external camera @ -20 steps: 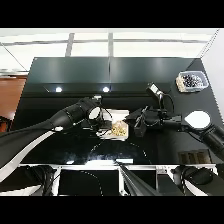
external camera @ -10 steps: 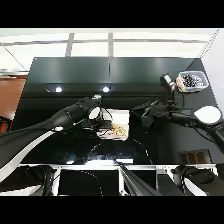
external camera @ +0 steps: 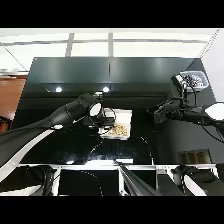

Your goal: Fold the box and place the chain.

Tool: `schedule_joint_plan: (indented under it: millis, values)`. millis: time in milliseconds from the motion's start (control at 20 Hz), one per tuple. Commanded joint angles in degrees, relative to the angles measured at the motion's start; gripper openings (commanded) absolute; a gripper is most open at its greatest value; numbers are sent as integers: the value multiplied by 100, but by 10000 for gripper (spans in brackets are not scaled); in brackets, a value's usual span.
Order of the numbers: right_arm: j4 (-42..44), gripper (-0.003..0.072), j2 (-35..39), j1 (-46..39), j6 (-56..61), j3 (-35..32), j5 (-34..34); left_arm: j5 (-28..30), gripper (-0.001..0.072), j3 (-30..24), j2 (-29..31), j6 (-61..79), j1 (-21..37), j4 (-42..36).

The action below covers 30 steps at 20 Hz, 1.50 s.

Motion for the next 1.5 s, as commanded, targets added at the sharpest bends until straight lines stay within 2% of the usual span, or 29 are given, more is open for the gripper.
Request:
schedule_joint_plan:
  millis: [0, 200, 300, 400, 500, 550, 600, 650, 700, 750, 800, 850, 900, 1050, 1150, 1250, 1350, 1450]
  values:
    - [-81, 16, 2, -48, 59, 4, 101, -92, 445, 168, 249, 238, -63, 168]
    - [-83, 16, 2, -50, 61, 4, 227, -758, 445, 122, 1252, 909, -7, 813]
    - [-83, 16, 2, -48, 116, 4, 240, -863, 444, -111, 1937, 1047, 302, 1239]
    - [-81, 16, 2, -50, 219, 4, 238, -697, 443, -542, 2601, 1266, 1040, 1274]
    - [-83, 16, 2, -50, 284, 4, 236, -238, 443, -1134, 3163, 1624, 2035, 876]
    - [-83, 16, 2, -50, 315, 4, 234, 157, 443, -1467, 3412, 1980, 2538, 352]
    - [-83, 16, 2, -50, 372, 4, 234, 719, 443, -1871, 3654, 2761, 3075, -605]
    - [-83, 16, 2, -50, 411, 4, 234, 1193, 443, -2277, 3823, 3849, 3550, -1834]
    - [-81, 15, 2, -50, 450, 4, 234, 1388, 444, -2697, 3893, 5359, 4022, -3346]
    - [-83, 15, 2, -50, 485, 4, 232, 1257, 446, -3062, 3862, 6850, 4415, -4686]
    - [-81, 16, 2, -48, 492, 4, 234, 981, 448, -3329, 3788, 8131, 4704, -5578]
    - [-83, 16, 2, -50, 494, 4, 236, 643, 545, -3519, 3700, 9283, 4878, -6035]
    - [-81, 15, 2, -48, 494, 4, 236, 516, 715, -3591, 3617, 9960, 4911, -6011]
    - [-83, 16, 2, -50, 494, 4, 232, 525, 713, -3606, 3348, 12065, 4798, -5692]
    - [-83, 16, 2, -48, 494, 4, 232, 774, 712, -3600, 3195, 13431, 4631, -5681]
    - [-83, 16, 2, -48, 496, 4, 234, 986, 712, -3574, 3014, 14214, 4406, -5584]
    - [-83, 16, 2, -48, 518, 0, 234, 1222, 711, -3519, 2752, 14874, 4144, -5204]
    - [-83, 16, 2, -48, 535, 0, 234, 1416, 710, -3366, 2332, 14961, 3893, -4682]
